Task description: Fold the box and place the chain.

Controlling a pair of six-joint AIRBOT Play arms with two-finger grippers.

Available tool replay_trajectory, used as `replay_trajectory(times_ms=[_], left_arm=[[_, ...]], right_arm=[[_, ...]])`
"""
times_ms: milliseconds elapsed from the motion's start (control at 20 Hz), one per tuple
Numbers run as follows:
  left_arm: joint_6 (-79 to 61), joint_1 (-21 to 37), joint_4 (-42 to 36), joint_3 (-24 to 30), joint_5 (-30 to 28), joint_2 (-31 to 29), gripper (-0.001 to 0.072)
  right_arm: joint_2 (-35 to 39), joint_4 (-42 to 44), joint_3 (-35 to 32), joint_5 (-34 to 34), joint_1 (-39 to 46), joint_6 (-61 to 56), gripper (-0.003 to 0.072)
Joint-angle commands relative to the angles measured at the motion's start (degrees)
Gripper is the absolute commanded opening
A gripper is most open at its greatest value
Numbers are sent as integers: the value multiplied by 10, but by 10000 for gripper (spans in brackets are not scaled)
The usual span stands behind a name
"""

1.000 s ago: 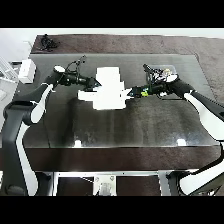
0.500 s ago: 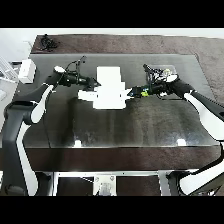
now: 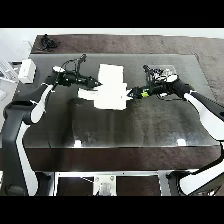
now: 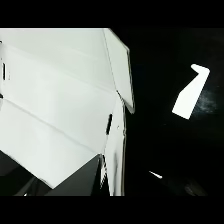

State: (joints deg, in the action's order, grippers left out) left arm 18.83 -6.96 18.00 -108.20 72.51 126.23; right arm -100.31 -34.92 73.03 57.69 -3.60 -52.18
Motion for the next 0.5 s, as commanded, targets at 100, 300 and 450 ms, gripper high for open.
replay_trajectory(times_ms=[100,300,450], left_arm=[[-209,25,-24,2,75,0,17],[-282,37,-54,39,86,0,15],[-346,36,-103,87,78,-1,16]], right_arm=[[0,0,1,-4,24,17,151],[0,17,1,-9,39,19,151],[0,17,1,-23,39,21,151]])
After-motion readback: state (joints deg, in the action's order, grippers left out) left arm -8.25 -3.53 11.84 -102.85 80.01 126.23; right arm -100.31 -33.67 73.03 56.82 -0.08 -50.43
